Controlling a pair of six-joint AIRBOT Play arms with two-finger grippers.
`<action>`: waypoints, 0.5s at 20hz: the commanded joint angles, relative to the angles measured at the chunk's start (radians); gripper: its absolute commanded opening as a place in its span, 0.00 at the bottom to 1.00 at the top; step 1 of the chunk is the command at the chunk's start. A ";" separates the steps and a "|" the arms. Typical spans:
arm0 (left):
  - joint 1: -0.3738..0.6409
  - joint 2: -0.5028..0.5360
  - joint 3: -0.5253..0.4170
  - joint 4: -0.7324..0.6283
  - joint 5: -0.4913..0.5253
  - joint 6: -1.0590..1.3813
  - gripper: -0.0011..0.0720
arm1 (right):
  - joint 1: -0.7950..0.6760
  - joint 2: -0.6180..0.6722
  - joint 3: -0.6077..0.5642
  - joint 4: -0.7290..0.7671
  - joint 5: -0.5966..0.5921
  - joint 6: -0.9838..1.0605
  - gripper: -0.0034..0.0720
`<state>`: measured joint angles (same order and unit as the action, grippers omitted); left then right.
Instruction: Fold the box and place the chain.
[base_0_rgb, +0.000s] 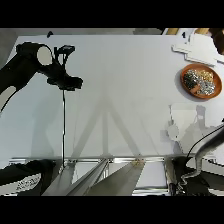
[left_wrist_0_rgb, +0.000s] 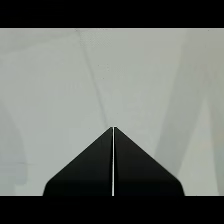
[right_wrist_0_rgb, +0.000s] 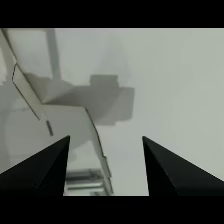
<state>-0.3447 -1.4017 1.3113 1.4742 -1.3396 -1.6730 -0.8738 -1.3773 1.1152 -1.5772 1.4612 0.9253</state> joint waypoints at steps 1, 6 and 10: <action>0.000 0.000 0.000 0.000 0.000 0.000 0.03 | 0.000 -0.010 -0.079 0.010 0.012 -0.077 0.66; 0.000 0.001 0.000 0.000 0.000 0.000 0.03 | 0.001 -0.010 -0.081 -0.053 0.018 -0.023 0.57; 0.000 0.001 0.000 0.000 0.000 0.000 0.03 | 0.001 -0.010 -0.082 -0.100 0.016 0.020 0.31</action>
<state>-0.3450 -1.4017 1.3113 1.4746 -1.3399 -1.6730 -0.8734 -1.3865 1.0367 -1.6428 1.4750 0.9180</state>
